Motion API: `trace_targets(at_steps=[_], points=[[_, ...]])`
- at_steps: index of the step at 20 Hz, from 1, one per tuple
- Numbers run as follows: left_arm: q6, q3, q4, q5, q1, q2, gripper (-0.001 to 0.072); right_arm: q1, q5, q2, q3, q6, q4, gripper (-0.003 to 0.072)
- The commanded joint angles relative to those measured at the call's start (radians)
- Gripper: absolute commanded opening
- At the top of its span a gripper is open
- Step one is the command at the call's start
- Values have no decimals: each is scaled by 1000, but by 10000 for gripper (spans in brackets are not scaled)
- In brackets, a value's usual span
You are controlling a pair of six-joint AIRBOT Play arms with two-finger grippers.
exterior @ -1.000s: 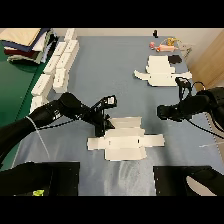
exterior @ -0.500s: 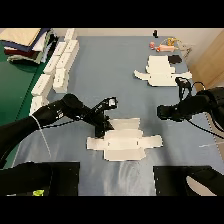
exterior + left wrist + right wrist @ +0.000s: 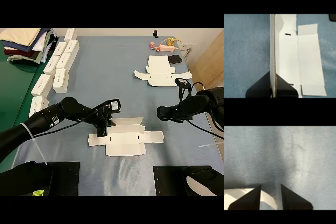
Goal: Fold the box.
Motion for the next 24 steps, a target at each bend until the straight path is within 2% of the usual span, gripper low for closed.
trace_targets(at_steps=[1,3,5,12,14,18,20,22,24], points=[[0,-54,52,155,-61,20,8,0,-8,0,0,0,0,345],[-1,-84,52,219,-90,20,8,0,-18,0,0,-1,0,345],[-3,-97,51,220,-102,20,10,0,-21,0,0,-1,0,346],[-39,-98,37,102,-105,22,12,0,-21,0,0,-1,0,346],[-38,-98,38,97,-105,41,12,0,-21,0,0,-1,0,345],[-18,-100,46,227,-105,143,9,0,-21,0,0,-1,0,345],[-13,-117,53,258,-105,179,8,0,-21,0,0,-1,0,345],[4,-153,53,281,-107,193,8,0,-21,0,0,-1,1,345],[3,-191,53,349,-140,193,8,5,-21,0,0,-1,1,345]])
